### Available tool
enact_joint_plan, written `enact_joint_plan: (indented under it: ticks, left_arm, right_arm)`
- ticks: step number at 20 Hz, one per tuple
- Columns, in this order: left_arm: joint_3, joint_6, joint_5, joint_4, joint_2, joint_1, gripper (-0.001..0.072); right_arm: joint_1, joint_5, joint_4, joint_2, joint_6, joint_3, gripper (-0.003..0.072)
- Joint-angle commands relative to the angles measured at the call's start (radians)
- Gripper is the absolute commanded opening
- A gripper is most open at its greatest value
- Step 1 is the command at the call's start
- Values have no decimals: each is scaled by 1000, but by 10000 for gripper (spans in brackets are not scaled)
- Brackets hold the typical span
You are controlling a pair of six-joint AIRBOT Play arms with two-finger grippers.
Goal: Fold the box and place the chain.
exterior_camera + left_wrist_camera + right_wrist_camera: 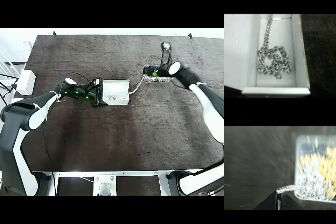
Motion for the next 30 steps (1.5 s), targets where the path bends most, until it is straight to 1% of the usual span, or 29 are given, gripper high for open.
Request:
enact_joint_plan:
  ticks: [1,3,6,9,11,14,16,21,27,30]
  left_arm:
    - [0,0,0,0,0,1,384]
    - [0,0,-2,0,0,1,385]
    - [0,0,-2,0,0,1,384]
    - [0,0,-2,0,0,1,385]
    - [0,0,-2,0,0,1,385]
    - [0,0,-2,0,0,1,385]
    - [0,0,-2,0,0,1,385]
    - [0,0,-2,0,0,1,385]
    - [0,0,-2,0,0,1,385]
    - [0,0,-2,0,0,1,385]
  right_arm:
    - [23,124,-34,244,-73,3,11]
    - [57,207,-73,374,-84,3,11]
    - [138,267,-109,503,-83,3,12]
    - [248,283,-133,578,-75,3,11]
    - [328,283,-182,605,-21,2,11]
    - [434,281,-287,605,74,-16,11]
    - [458,278,-296,599,116,-46,12]
    - [465,190,-296,557,155,-127,11]
    - [465,164,-288,465,184,-132,11]
    - [465,161,-285,389,211,-132,11]
